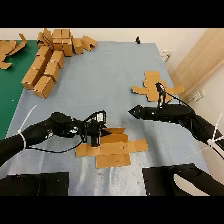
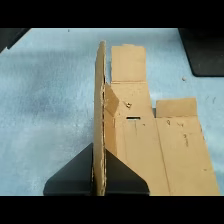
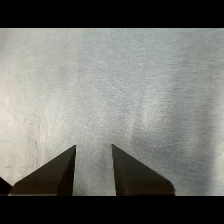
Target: Fold the box.
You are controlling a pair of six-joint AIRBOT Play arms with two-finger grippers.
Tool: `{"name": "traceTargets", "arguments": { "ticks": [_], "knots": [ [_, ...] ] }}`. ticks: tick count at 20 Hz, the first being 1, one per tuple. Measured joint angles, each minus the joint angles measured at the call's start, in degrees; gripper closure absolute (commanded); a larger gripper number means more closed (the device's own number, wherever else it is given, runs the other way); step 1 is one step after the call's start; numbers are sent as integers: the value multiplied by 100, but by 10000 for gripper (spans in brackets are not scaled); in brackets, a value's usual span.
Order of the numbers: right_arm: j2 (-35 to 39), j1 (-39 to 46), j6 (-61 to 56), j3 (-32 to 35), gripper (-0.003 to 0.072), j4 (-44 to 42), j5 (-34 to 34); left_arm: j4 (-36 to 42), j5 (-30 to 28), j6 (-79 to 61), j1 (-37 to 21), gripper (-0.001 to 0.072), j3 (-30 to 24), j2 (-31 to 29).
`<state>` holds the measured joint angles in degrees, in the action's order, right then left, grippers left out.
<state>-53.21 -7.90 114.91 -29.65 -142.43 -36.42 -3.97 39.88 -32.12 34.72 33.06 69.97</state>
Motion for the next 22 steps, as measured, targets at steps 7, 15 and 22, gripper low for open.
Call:
{"name": "traceTargets", "arguments": {
  "ticks": [7,15,22],
  "knots": [
    [0,0,2,0,320,0,0,101,-275,-566,4,696,15,-234],
    [0,0,0,0,320,-2,24,254,-376,-863,149,696,-76,-330],
    [0,0,0,0,320,-7,26,275,-385,-778,291,696,-227,-332]
  ]
}}
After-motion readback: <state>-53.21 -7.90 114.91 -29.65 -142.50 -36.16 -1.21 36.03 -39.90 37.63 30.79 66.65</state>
